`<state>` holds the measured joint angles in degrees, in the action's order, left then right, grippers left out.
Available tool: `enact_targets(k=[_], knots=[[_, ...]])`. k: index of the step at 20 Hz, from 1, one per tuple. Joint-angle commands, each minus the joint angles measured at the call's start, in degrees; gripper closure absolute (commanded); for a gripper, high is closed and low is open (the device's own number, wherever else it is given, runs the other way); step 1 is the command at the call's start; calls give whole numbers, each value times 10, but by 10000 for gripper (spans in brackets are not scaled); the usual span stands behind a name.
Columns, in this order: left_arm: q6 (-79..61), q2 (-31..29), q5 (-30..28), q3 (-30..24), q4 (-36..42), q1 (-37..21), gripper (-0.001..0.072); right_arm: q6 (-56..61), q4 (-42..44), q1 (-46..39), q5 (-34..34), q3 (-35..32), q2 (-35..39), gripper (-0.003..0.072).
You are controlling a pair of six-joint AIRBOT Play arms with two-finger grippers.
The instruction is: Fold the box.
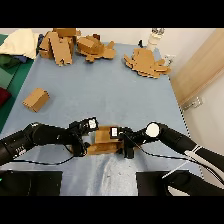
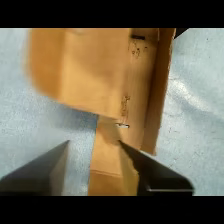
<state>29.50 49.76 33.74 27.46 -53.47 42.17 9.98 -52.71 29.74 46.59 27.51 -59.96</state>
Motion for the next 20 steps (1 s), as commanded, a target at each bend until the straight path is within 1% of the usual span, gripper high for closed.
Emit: enact_targets(k=[1, 5, 8, 10, 13, 14, 15, 17, 20], knots=[[-4, 0, 3, -3, -5, 3, 204, 1, 0, 0, -2, 0, 0, 152], [-6, 0, 3, -3, -12, 2, 203, 1, 0, 0, -1, 0, 0, 152], [17, 0, -5, 2, -73, 1, 203, 1, 0, 0, -1, 0, 0, 152], [36, 0, -3, 9, -79, -15, 202, 1, 0, 0, -1, 0, 0, 152], [35, 0, 40, 21, -79, -27, 202, 1, 0, 0, -1, 0, 0, 151], [35, 0, 56, 22, -78, -24, 131, 1, 0, 0, -1, 0, 0, 152], [36, 0, 69, 22, -78, -21, 18, 1, 0, 0, -1, 0, 0, 152], [35, 0, 85, 22, -78, -13, 18, 1, 0, 0, -2, 0, 0, 152], [35, 0, 82, 22, -78, 7, 18, 1, 0, 0, -2, 0, 0, 152]])
